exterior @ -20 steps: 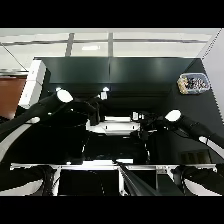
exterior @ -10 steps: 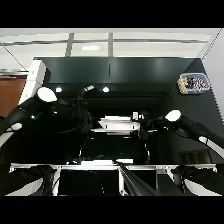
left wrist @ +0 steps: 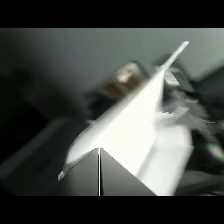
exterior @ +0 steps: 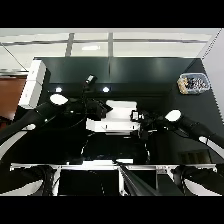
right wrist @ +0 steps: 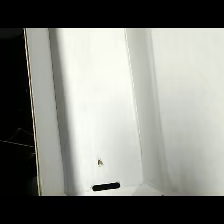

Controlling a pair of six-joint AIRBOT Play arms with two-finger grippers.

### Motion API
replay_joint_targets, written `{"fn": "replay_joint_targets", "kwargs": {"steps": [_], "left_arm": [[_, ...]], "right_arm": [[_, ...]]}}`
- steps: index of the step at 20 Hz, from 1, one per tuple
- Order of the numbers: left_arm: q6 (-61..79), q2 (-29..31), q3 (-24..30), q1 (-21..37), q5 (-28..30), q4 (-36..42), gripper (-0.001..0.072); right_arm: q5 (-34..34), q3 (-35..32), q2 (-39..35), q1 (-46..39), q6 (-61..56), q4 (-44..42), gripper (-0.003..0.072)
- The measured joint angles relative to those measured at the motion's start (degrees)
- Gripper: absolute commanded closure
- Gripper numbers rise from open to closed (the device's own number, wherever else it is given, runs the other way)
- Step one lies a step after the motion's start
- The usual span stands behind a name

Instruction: Fold the box and place the chain.

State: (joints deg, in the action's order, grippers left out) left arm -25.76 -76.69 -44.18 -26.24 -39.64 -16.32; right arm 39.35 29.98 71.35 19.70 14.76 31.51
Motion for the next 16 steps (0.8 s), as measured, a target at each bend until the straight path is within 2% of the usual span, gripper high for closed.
{"fn": "replay_joint_targets", "kwargs": {"steps": [6, 10, 13, 16], "left_arm": [[-0.1, -6.8, -2.4, -1.7, -0.7, -7.5, 0.0681], [-1.1, -8.0, -4.6, -0.3, -3.8, -11.8, 0.0683], [-1.5, -5.5, -7.1, 3.7, -7.4, -13.8, 0.0683], [-3.1, 0.3, -7.4, 8.5, -10.2, -15.5, 0.0682]], "right_arm": [[0.0, 0.0, 0.0, 0.0, 0.0, 0.0, 0.0206], [0.0, 0.0, 0.0, 0.0, 0.2, 0.1, 0.0205], [0.0, 0.0, 0.0, 0.0, 0.0, 0.1, 0.0206], [0.0, 0.0, 0.0, 0.0, 0.0, 0.0, 0.0206]]}}
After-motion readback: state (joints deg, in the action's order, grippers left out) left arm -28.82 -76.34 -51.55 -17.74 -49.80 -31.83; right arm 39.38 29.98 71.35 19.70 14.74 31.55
